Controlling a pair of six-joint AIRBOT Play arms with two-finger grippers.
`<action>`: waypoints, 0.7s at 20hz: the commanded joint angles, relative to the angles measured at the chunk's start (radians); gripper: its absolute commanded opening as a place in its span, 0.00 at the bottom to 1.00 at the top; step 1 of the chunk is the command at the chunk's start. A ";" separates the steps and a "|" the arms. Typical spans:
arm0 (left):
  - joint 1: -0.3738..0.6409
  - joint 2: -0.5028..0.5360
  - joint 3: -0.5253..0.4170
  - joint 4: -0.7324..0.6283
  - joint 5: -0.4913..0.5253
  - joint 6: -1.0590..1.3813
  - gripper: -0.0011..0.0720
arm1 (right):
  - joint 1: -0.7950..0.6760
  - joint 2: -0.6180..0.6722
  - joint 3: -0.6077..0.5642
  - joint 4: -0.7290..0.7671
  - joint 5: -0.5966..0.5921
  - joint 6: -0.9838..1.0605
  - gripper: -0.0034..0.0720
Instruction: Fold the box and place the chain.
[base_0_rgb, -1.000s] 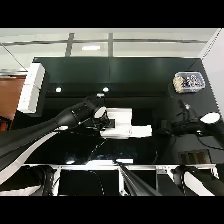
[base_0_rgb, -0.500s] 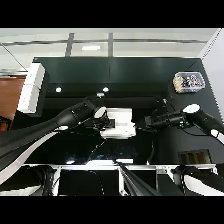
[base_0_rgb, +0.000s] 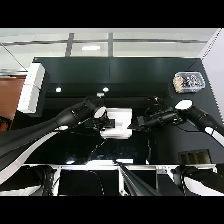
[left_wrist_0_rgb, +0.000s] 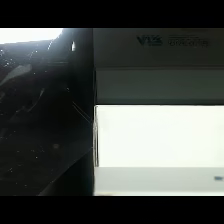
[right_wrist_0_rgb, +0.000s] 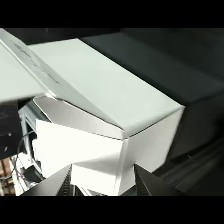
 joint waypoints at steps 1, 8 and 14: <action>0.001 0.000 0.001 0.000 0.000 0.000 0.05 | 0.072 -0.001 0.026 -0.071 -0.074 0.115 0.62; 0.001 0.000 0.001 0.000 0.000 0.000 0.05 | 0.266 -0.002 0.164 -0.553 -0.174 0.621 0.59; 0.001 0.000 0.001 0.000 0.004 0.000 0.05 | 0.434 -0.069 0.330 -0.899 -0.107 0.975 0.55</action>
